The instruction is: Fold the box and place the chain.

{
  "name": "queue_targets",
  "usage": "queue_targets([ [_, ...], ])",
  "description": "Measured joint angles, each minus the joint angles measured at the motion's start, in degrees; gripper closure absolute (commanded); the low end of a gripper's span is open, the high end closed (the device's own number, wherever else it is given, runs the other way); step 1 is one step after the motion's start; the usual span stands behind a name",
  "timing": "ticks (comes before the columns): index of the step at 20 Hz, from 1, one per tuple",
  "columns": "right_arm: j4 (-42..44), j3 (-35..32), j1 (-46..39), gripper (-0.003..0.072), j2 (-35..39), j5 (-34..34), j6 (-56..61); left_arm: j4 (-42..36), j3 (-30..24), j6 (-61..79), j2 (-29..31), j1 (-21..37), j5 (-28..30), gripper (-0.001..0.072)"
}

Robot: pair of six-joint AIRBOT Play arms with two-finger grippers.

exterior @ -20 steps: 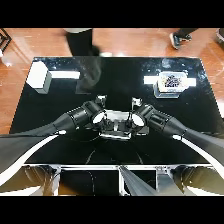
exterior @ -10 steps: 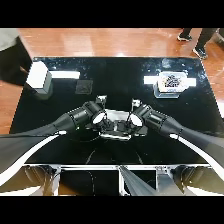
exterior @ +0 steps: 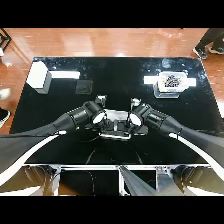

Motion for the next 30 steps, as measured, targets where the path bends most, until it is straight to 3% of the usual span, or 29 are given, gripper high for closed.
queue_targets([
  [1, -0.1, 0.3, 0.0, 0.0216, 0.0, 0.2, -0.2, 0.0, 0.0, 0.0, 0.0, 0.0, -0.1, 0.0686],
  [2, -0.2, 0.5, -0.1, 0.0174, 0.0, 0.6, -0.8, 0.0, 0.0, 0.0, 0.0, 0.0, 0.1, 0.0686],
  [5, -0.9, 0.8, -0.2, 0.0175, 0.0, 2.3, -2.5, 0.0, 0.0, 0.1, 0.0, 0.0, 0.2, 0.0686],
  [8, -1.2, 1.0, -0.2, 0.0224, 0.0, 2.3, -3.8, 0.0, 0.0, 0.2, 0.0, 0.0, 0.2, 0.0686],
  [9, -1.2, 1.0, -0.2, 0.0293, 0.0, 1.9, -4.1, -0.1, 0.0, 0.2, 0.0, 0.0, 0.2, 0.0685],
  [10, -1.3, 1.0, -0.2, 0.0448, 0.0, 1.3, -4.4, -0.1, 0.0, 0.2, 0.0, 0.0, 0.3, 0.0686],
  [11, -1.3, 1.0, -0.2, 0.0515, -0.1, 1.0, -4.5, -0.1, 0.0, 0.2, 0.0, 0.0, 0.4, 0.0686],
  [12, -1.3, 1.0, -0.2, 0.0674, -0.2, 0.7, -4.7, -0.1, 0.0, 0.2, 0.0, 0.0, 0.3, 0.0686],
  [16, -1.4, 1.0, -0.2, 0.0668, -0.4, -0.1, -5.5, -0.3, 0.0, 0.0, 0.0, 0.0, 0.3, 0.0686],
  [17, -1.4, 1.0, -0.2, 0.0541, -0.4, -0.2, -5.6, -0.3, 0.0, 0.0, 0.0, 0.0, 0.3, 0.0685],
  [18, -1.4, 1.0, -0.2, 0.0188, -0.4, -0.4, -6.0, -0.1, 0.0, 0.3, 0.0, 0.0, 0.4, 0.0686],
  [19, -1.4, 1.0, -0.2, 0.0028, -0.4, -0.4, -6.0, 0.0, 0.0, 0.3, 0.0, 0.0, 0.4, 0.0686],
  [24, -3.9, 1.3, -0.4, 0.0026, 3.4, 4.2, -11.2, -0.2, 0.0, 0.3, 0.0, 0.0, 0.7, 0.0686],
  [30, -13.1, 1.3, -6.0, 0.0026, 19.1, 15.3, -20.1, -0.5, 0.0, 0.2, 0.0, 0.0, 1.2, 0.0686],
])
